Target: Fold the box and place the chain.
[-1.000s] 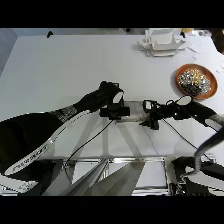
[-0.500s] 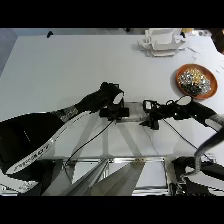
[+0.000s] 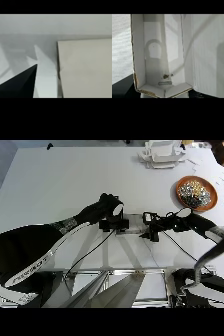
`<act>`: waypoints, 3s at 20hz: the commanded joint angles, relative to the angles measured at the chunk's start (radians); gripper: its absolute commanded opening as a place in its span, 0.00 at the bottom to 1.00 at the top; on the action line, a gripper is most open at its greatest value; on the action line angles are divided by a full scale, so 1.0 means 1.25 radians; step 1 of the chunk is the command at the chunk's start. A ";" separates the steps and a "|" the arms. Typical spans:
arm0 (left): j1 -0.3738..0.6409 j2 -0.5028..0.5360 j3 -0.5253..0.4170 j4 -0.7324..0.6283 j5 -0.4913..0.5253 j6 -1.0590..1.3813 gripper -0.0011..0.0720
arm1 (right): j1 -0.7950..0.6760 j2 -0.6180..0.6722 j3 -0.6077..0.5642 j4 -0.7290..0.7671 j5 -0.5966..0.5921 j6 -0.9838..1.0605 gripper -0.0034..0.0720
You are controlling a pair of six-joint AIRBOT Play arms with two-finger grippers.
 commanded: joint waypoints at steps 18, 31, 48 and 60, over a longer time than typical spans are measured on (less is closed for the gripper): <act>0.281 0.340 -0.387 -0.350 0.087 1.890 0.98 | 0.000 0.001 0.000 0.000 0.001 0.001 0.49; 0.271 0.122 -0.418 -0.740 0.308 2.187 1.00 | 0.000 0.001 0.000 0.000 0.001 0.001 0.49; 0.220 0.100 -0.418 -0.770 0.336 2.198 0.99 | 0.000 0.001 0.000 0.000 0.001 0.001 0.49; 0.208 0.091 -0.418 -0.769 0.348 2.199 0.07 | 0.000 0.001 0.000 0.000 0.001 0.001 0.49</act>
